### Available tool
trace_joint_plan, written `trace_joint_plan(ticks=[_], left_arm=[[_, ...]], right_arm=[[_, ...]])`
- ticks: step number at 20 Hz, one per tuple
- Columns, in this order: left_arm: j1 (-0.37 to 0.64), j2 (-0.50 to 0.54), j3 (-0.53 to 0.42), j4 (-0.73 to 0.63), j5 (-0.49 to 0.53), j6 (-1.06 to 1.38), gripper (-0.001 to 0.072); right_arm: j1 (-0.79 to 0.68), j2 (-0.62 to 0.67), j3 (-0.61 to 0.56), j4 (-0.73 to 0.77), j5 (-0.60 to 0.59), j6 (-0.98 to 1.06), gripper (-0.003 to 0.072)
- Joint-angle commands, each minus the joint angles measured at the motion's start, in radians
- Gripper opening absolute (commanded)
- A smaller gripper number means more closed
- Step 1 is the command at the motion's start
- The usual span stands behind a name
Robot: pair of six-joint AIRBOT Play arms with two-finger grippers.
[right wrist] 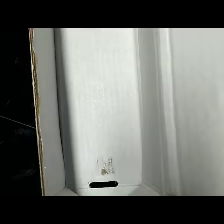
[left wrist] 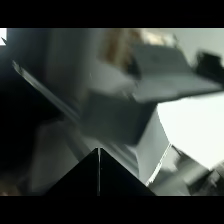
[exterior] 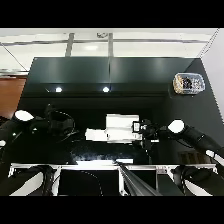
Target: Fold the box and place the chain.
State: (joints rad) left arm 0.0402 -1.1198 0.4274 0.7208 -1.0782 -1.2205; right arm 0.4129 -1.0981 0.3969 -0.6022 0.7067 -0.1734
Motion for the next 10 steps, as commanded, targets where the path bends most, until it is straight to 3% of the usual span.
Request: trace_joint_plan(ticks=[1,5,10], left_arm=[[-0.076,-0.123,-0.013,-0.162,-0.046,0.126,0.0025],[-0.214,-0.225,0.009,-0.251,0.034,0.182,0.0025],[-0.275,-0.231,0.009,-0.348,0.058,0.276,0.0025]], right_arm=[[0.000,0.000,0.000,0.000,0.000,0.000,0.0109],[0.000,0.000,0.000,0.000,0.000,0.000,0.0109],[0.000,0.000,0.000,0.000,0.000,0.000,0.0109]])
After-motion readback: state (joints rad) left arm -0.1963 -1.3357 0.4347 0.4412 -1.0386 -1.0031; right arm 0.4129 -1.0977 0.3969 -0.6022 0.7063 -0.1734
